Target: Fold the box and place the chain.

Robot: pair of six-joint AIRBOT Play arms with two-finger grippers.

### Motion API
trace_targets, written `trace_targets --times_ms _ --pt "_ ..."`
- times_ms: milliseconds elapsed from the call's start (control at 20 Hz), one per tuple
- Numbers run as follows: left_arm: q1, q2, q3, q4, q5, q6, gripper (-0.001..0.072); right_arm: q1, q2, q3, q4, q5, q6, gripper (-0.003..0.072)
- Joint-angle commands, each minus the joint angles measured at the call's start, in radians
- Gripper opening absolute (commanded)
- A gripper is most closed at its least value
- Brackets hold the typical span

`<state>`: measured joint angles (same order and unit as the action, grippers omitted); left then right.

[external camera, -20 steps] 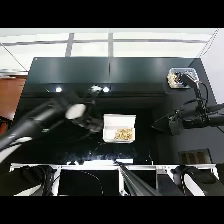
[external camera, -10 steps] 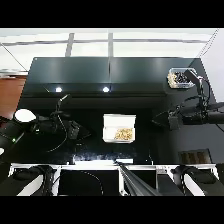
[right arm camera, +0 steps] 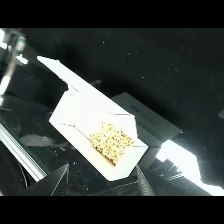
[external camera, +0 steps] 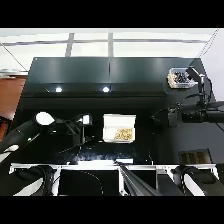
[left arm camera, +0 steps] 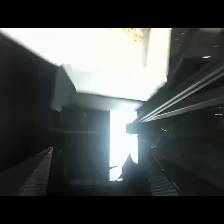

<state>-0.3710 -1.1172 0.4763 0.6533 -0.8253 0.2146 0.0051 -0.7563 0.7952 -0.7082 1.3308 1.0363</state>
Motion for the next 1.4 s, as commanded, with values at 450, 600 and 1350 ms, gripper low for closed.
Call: trace_targets --times_ms 450,600,1350 --pt "-0.076 -0.163 0.082 -0.15 -0.08 0.039 0.0714 0.002 0.0 0.0 0.0 -0.019 0.026 0.0497" --pt "-0.087 -0.163 0.082 -0.156 -0.043 0.015 0.0714 0.002 0.0 0.0 0.0 -0.019 0.026 0.0497" --pt "-0.091 -0.163 0.084 -0.175 -0.013 0.001 0.0713 0.002 0.0 0.0 0.0 -0.019 0.026 0.0498"
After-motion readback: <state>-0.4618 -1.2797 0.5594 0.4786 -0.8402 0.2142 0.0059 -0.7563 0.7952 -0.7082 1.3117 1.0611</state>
